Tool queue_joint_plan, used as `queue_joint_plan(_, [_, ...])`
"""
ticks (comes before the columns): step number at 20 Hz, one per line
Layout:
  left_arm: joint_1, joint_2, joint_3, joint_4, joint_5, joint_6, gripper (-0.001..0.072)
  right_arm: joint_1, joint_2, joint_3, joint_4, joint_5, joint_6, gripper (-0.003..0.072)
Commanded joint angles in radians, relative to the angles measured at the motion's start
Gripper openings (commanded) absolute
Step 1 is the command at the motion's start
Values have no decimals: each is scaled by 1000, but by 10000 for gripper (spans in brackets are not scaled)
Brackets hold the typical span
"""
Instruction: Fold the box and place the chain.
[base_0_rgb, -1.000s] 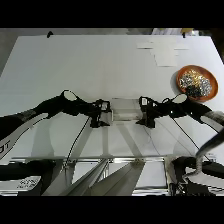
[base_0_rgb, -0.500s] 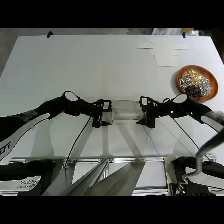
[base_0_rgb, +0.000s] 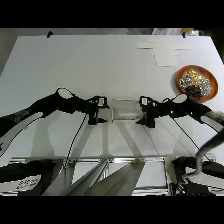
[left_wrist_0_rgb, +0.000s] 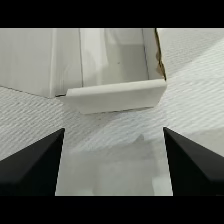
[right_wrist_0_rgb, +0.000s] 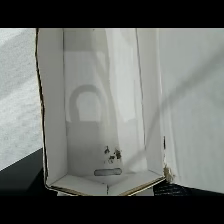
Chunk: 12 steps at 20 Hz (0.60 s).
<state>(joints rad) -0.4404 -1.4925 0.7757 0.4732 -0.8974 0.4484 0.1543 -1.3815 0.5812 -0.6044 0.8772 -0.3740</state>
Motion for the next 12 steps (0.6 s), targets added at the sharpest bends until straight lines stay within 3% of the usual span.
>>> queue_joint_plan(1, [-21, -18, 0, -35, -3, 0, 703, 0, 0, 0, -1, 2, 0, 337])
queue_joint_plan(4, [-38, -32, 0, -103, 12, 61, 703, 0, 0, 0, -1, 2, 0, 337])
queue_joint_plan(12, [-48, -39, 0, -107, 19, 64, 702, 0, 0, 0, -1, 2, 0, 337])
